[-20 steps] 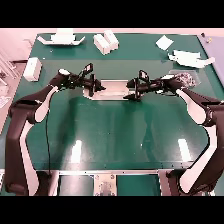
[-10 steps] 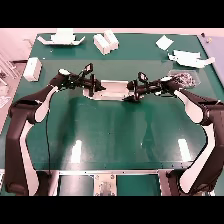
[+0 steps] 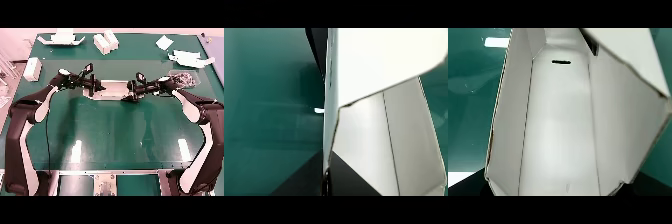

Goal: Fold the box and place the chain.

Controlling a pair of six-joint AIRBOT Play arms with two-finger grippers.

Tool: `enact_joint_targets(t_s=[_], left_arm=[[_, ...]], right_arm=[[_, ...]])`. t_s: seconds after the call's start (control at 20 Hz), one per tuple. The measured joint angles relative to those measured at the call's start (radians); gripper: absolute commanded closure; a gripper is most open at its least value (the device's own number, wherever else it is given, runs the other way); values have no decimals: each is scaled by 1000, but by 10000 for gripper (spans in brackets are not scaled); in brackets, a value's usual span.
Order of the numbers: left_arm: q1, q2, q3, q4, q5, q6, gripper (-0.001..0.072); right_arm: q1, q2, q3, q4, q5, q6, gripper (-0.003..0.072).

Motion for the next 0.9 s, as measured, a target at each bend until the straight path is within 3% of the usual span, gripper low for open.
enact_joint_targets(t_s=[0.55, 0.6, 0.75, 0.8, 0.9], left_arm=[[0, 0, 0, 0, -1, 0, 687], [0, 0, 0, 0, -1, 0, 687], [0, 0, 0, 0, -1, 0, 687], [0, 0, 0, 0, -1, 0, 687], [0, 0, 0, 1, -2, 0, 688]], right_arm=[[2, -3, 2, -41, -7, 16, 28], [2, -3, 2, -42, -8, 17, 72], [2, -3, 2, -44, -10, 18, 74], [2, -3, 2, -45, -10, 18, 128], [2, -3, 2, -45, -11, 19, 147]])
